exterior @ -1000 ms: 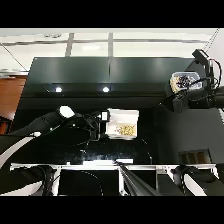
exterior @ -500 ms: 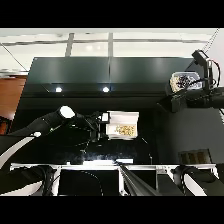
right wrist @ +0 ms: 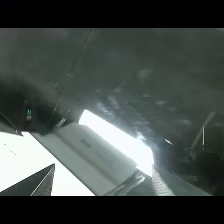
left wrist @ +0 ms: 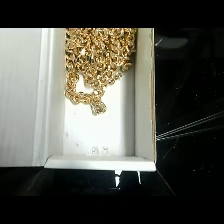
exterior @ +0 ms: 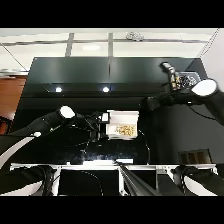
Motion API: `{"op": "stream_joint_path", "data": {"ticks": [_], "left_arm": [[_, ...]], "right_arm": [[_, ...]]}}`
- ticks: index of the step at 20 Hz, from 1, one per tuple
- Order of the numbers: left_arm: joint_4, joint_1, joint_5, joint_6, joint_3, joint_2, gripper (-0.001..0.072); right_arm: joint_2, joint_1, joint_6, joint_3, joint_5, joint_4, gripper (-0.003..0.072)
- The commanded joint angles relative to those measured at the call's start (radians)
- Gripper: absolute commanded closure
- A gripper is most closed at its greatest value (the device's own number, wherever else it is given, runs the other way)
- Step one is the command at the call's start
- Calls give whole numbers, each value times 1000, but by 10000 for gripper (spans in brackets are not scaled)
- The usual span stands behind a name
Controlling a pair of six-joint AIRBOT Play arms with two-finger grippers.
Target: Fold the box and place the chain.
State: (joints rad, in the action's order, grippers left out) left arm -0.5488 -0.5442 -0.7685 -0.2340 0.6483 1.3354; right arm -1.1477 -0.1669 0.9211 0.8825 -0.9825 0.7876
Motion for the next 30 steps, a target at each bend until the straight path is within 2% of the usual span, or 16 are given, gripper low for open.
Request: {"op": "stream_joint_path", "data": {"ticks": [1,3,4,7,9,13,20,24,30], "left_arm": [[-1,-1,2,-1,-1,1,265],[-1,-1,2,-1,-1,1,265],[-1,-1,2,-1,-1,1,265],[-1,-1,2,-1,-1,1,265],[0,-1,2,-1,-1,1,264],[0,-1,2,-1,-1,1,264],[0,-1,2,-1,-1,1,264],[0,-1,2,-1,-1,1,264],[0,-1,2,-1,-1,1,264]], "right_arm": [[-78,-80,-315,2,-27,-42,-32],[-64,-103,-639,29,-179,-42,-32],[-48,-104,-677,44,-205,-48,-32],[20,-109,-618,47,-225,-38,-32],[47,-139,-570,-8,-199,-29,-31],[48,-211,-681,-135,17,-79,-31],[53,-240,-744,-142,-99,-76,-31],[53,-272,-742,-143,-97,-61,-31],[52,-272,-681,-143,-27,58,-31]]}}
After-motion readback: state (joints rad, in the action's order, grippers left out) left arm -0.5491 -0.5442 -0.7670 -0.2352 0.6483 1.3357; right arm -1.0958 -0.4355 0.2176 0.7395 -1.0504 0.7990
